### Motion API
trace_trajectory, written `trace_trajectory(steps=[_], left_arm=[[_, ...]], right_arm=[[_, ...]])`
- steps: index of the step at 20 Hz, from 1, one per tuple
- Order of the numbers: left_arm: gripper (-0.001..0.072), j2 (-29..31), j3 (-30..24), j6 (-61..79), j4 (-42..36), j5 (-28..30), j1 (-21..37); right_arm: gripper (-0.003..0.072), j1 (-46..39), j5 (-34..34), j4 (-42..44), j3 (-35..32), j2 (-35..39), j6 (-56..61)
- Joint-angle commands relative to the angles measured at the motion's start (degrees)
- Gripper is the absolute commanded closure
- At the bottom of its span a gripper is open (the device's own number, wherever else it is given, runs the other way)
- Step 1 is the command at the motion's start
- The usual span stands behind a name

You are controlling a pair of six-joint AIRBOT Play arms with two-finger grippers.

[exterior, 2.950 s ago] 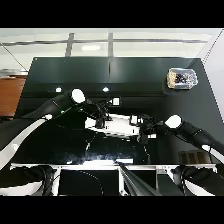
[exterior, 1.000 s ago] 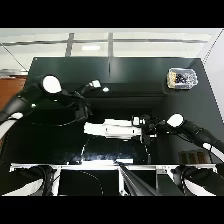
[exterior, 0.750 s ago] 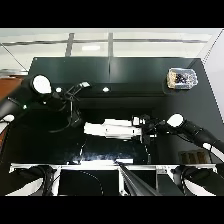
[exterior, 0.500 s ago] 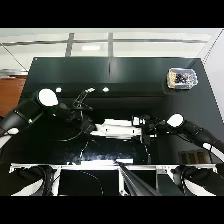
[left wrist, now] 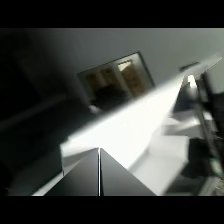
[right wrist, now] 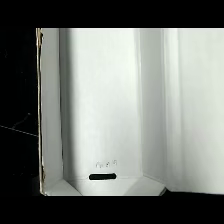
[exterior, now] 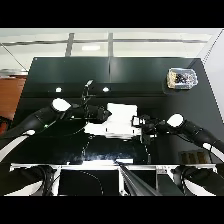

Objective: Fold the box and place the chain.

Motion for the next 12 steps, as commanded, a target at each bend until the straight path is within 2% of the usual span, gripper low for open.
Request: trace_trajectory(steps=[1, 3, 7, 9, 12], left_arm=[[0.068, -3.23, -0.15, 1.16, 1.07, 2.89, -1.68], [0.068, -3.34, -0.15, 1.11, 5.14, 2.86, -2.16], [0.068, -3.28, -0.11, 1.14, 8.0, 0.07, -2.1], [0.068, -2.45, 0.87, 0.17, 14.62, -2.93, -1.36], [0.0681, 2.19, 3.06, -8.35, 26.67, -3.63, 2.1]], right_arm=[[0.0151, 0.02, 0.0, 0.07, 0.02, 0.02, 0.02], [0.0151, 0.0, -0.02, 0.11, 0.02, 0.04, 0.02], [0.0151, 0.02, 0.0, 0.13, 0.02, 0.04, 0.02], [0.0151, 0.0, 0.0, 0.11, 0.02, 0.04, 0.02], [0.0151, 0.0, 0.0, 0.11, 0.02, 0.02, 0.02]])
